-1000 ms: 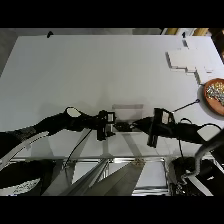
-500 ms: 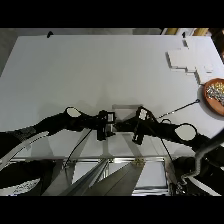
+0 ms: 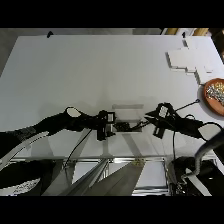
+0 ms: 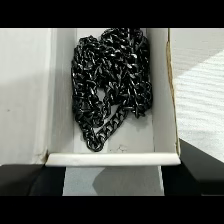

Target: Fold the box and place the chain.

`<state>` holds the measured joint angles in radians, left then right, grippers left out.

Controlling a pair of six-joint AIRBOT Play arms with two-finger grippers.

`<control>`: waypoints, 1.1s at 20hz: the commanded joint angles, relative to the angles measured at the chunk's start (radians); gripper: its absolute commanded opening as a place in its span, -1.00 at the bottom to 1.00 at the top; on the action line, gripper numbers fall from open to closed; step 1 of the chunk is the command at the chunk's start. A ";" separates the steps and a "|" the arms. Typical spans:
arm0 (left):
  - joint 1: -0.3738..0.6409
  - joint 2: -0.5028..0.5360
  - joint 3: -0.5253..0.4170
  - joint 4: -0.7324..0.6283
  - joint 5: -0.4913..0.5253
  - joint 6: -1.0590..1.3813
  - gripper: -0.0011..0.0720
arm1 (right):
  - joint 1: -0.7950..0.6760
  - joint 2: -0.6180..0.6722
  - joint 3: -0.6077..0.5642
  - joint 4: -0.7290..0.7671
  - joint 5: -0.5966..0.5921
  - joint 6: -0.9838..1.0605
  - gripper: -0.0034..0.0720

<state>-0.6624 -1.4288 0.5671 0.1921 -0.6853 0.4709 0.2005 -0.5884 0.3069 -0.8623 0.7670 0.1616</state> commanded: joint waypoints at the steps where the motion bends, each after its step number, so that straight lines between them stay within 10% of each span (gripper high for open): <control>1: 0.000 0.000 0.000 0.000 0.000 0.000 -0.28 | -0.087 -0.035 -0.031 -0.236 0.048 -0.033 -0.21; 9: 0.000 0.000 0.000 0.000 0.000 0.000 -0.28 | -0.071 -0.232 -0.035 0.036 0.052 -0.373 -0.18; 22: 0.000 0.000 0.000 0.000 0.000 0.000 -0.28 | 0.074 -0.378 -0.035 0.063 -0.128 -0.440 -0.37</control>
<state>-0.6624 -1.4288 0.5671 0.1917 -0.6853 0.4713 0.2665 -0.9520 0.2726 -0.8074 0.6857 -0.2722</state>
